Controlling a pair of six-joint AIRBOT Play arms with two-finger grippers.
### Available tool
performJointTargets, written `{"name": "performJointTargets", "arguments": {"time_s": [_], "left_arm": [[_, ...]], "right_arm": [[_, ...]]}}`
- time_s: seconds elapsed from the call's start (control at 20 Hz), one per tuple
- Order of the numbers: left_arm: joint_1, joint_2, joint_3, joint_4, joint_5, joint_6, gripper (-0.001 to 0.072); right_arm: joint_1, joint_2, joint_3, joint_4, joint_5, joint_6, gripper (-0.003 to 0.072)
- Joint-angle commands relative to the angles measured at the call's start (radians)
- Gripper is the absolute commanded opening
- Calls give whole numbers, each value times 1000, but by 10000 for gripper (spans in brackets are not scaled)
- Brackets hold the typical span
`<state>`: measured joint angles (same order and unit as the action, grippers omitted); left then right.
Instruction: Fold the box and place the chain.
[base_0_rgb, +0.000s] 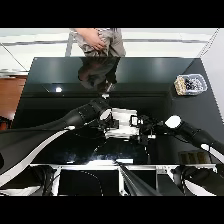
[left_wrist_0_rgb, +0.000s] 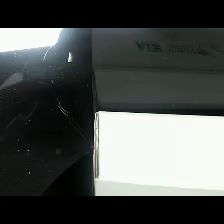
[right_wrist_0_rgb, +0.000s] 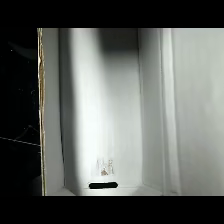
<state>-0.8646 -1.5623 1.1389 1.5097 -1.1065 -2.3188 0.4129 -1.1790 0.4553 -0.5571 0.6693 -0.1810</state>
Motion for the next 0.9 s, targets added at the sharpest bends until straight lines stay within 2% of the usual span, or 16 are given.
{"name": "performJointTargets", "arguments": {"time_s": [0.0,0.05,0.2,0.45,0.65,0.85], "left_arm": [[0,1,1,1,-11,6,30],[0,3,1,6,-26,19,29],[-13,27,1,58,-76,-3,29],[-18,42,-8,71,-50,-21,29],[-18,42,-37,51,-4,-50,32],[-19,41,-39,45,3,-49,32]], "right_arm": [[1,5,1,14,55,6,515],[1,10,1,13,66,14,601],[0,48,1,13,101,32,601],[0,121,1,-86,114,36,600],[1,124,1,-151,98,40,600],[1,124,1,-150,92,42,600]]}}
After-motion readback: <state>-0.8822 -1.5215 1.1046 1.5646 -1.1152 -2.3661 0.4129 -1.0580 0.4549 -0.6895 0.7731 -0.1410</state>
